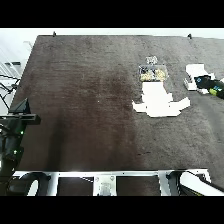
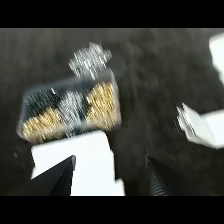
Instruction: Fold the box and place the chain.
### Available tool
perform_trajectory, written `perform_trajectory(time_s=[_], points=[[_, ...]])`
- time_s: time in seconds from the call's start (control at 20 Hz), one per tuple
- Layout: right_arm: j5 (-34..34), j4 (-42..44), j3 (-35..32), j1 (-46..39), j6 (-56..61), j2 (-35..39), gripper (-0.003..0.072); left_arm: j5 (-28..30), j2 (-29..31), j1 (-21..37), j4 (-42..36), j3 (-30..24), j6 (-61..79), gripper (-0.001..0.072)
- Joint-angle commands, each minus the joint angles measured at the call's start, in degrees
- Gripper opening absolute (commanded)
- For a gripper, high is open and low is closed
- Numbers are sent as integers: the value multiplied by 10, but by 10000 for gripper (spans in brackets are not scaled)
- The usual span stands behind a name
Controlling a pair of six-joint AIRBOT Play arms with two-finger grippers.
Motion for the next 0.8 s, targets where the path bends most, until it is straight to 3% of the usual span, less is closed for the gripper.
perform_trajectory(time_s=[0.0,0.15,0.3,0.75], points=[[210,-220,160,-75,182,-135,520,0,0,0,0,0,0,21],[310,-274,272,-71,189,-220,521,0,0,0,0,0,0,20],[358,-279,330,-55,188,-285,540,0,0,0,0,0,0,20],[414,-276,341,8,187,-392,540,0,0,0,0,0,0,20]])
